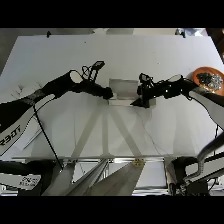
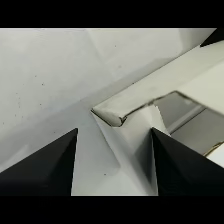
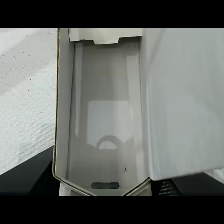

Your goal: Fold the box and place the chain.

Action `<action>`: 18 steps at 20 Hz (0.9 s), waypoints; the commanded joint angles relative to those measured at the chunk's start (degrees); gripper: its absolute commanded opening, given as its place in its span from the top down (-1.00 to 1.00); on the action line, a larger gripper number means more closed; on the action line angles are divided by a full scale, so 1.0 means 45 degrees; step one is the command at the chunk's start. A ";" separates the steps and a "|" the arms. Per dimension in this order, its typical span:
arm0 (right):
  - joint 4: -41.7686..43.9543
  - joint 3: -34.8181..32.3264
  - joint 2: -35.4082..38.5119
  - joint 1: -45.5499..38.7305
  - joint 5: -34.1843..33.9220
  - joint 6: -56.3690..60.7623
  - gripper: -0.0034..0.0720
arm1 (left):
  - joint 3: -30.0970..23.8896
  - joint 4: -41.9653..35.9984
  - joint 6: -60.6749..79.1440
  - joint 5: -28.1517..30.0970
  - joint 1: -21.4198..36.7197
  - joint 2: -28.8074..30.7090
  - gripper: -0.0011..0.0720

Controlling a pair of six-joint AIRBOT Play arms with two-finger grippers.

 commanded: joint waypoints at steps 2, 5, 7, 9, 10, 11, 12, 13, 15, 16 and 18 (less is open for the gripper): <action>0.0019 0.0010 -0.0005 -0.0010 -0.0034 -0.0005 -0.18 | 0.1389 0.3575 -0.3614 -0.1787 -0.0486 -0.0432 -0.27; 0.0019 0.0010 -0.0005 -0.0010 -0.0034 -0.0005 -0.18 | 0.1715 0.4323 -0.4775 -0.2302 -0.0869 -0.0763 -0.27; 0.0019 0.0010 -0.0005 -0.0010 -0.0029 -0.0005 -0.18 | 0.1914 0.4697 -0.5391 -0.2618 -0.1151 -0.0894 -0.27; 0.0019 0.0010 -0.0005 -0.0010 -0.0034 -0.0005 -0.18 | 0.2220 0.5139 -0.6237 -0.2715 -0.1321 -0.0918 -0.27; 0.0019 0.0010 -0.0005 -0.0010 -0.0029 -0.0005 -0.18 | 0.2443 0.5314 -0.6698 -0.2769 -0.1370 -0.0918 -0.27; 0.0019 0.0010 -0.0005 -0.0010 -0.0029 -0.0005 -0.18 | 0.2671 0.5406 -0.7082 -0.2841 -0.1379 -0.0918 -0.27; 0.0019 0.0010 -0.0005 -0.0010 -0.0034 -0.0005 -0.18 | 0.2817 0.5406 -0.7344 -0.2861 -0.1379 -0.0918 -0.27; 0.0019 0.0010 -0.0005 -0.0010 -0.0034 -0.0005 -0.18 | 0.2900 0.5401 -0.7572 -0.2909 -0.1409 -0.0918 -0.27; 0.0019 0.0010 -0.0005 -0.0010 -0.0029 -0.0005 -0.18 | 0.2919 0.5532 -0.7723 -0.3041 -0.1642 -0.0923 -0.27; 0.0019 0.0010 -0.0005 -0.0010 -0.0034 -0.0005 -0.18 | 0.2953 0.5668 -0.7859 -0.3016 -0.1783 -0.0928 -0.27; 0.0019 0.0010 -0.0005 -0.0010 -0.0034 -0.0005 -0.18 | 0.3293 0.5775 -0.8514 -0.3099 -0.1938 -0.1122 -0.28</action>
